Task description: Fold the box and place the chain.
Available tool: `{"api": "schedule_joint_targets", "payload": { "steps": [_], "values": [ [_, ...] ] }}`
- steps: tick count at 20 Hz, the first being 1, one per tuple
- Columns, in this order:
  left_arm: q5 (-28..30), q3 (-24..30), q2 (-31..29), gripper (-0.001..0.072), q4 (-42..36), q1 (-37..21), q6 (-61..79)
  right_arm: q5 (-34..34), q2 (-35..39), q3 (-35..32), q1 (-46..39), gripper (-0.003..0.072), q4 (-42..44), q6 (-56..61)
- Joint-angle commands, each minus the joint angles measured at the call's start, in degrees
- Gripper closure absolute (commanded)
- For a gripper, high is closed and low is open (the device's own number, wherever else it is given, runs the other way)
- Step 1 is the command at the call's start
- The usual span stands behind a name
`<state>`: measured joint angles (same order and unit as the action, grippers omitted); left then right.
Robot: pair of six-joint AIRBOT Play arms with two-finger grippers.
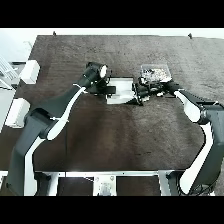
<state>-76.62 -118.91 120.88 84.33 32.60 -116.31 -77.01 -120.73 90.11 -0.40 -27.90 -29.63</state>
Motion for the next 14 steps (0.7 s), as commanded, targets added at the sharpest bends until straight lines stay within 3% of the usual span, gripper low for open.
{"api": "schedule_joint_targets", "payload": {
  "steps": [1,4,5,6,7,14],
  "values": [
    [1.95,-0.04,0.02,0.0266,0.61,0.70,0.39,0.02,-0.02,0.02,-0.02,0.0104,0.02,0.02],
    [2.05,-0.04,0.04,0.0267,0.63,0.70,0.85,0.02,-0.02,0.00,-0.02,0.0104,0.02,0.02],
    [1.84,-0.04,0.04,0.0302,0.61,0.83,0.85,0.02,-0.02,0.02,-0.02,0.0104,0.02,0.02],
    [1.57,-0.04,0.04,0.0419,1.11,1.14,0.83,0.02,-0.02,0.02,-0.02,0.0104,0.02,0.02],
    [1.57,-0.04,0.07,0.0481,1.46,1.25,0.83,0.02,-0.02,0.02,-0.02,0.0104,0.02,0.02],
    [1.64,-0.11,1.81,0.0480,1.99,1.90,0.83,0.02,-0.02,0.02,-0.02,0.0104,0.02,0.02]
  ]
}}
